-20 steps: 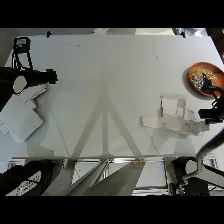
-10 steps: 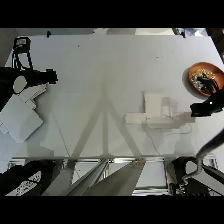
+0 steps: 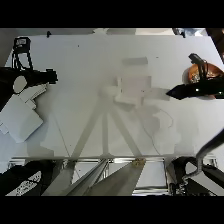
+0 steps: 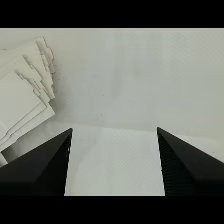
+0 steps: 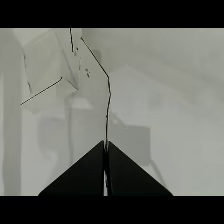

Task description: Fold the box and place the chain.

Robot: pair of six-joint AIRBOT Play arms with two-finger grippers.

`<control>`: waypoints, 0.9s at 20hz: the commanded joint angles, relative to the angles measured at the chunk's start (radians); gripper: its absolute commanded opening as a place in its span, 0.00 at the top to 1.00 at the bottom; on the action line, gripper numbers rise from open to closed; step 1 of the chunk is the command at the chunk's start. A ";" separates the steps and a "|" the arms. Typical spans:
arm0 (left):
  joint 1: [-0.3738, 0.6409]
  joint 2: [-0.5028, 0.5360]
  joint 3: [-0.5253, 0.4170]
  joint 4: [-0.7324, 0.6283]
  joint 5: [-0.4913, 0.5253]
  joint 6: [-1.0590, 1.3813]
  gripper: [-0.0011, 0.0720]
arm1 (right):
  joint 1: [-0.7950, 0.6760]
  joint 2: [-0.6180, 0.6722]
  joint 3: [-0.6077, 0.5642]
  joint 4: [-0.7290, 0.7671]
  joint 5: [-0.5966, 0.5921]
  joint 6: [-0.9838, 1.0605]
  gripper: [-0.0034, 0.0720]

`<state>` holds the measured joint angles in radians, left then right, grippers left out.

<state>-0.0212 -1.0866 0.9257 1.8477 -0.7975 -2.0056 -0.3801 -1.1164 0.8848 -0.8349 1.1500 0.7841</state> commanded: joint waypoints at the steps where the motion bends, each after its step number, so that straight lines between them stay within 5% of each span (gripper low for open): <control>1: 0.001 -0.001 0.000 0.000 0.001 0.000 0.21 | 0.060 -0.035 -0.003 0.095 -0.180 -0.081 0.94; 9: 0.001 -0.001 0.000 0.000 0.000 0.000 0.21 | 0.228 -0.349 -0.003 0.102 -0.302 -0.218 0.94; 18: 0.001 -0.001 0.000 0.000 0.000 0.000 0.21 | 0.228 -0.359 -0.003 0.093 -0.335 -0.308 0.94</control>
<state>-0.0212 -1.0866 0.9257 1.8477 -0.7975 -2.0056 -0.1547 -1.4700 0.8822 -0.7353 0.8154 0.5014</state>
